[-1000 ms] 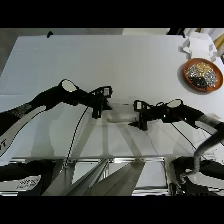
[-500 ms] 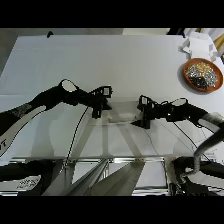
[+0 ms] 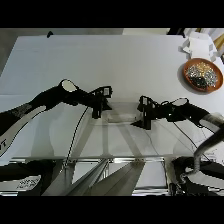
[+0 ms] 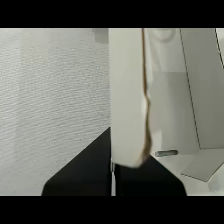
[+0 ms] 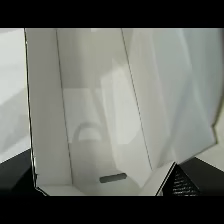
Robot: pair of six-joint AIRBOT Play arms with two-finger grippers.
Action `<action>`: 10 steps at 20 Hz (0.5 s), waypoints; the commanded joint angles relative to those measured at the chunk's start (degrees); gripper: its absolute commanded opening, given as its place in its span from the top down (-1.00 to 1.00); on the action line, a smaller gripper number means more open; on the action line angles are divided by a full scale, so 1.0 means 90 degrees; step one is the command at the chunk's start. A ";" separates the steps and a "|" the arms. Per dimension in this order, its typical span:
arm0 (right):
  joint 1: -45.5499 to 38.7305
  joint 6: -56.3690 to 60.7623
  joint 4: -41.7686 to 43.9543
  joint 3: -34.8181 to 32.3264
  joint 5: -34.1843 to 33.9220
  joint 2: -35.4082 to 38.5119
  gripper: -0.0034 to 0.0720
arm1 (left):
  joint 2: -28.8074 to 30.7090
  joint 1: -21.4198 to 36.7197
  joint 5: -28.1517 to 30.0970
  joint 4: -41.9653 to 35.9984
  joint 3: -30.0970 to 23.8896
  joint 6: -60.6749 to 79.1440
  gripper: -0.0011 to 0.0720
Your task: Fold the box and place the chain.
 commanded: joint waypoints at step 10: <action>0.0017 -0.0413 -0.0078 0.0002 -0.0495 -0.0104 -0.50 | 0.0000 0.0000 0.0002 -0.0002 0.0002 -0.0002 0.94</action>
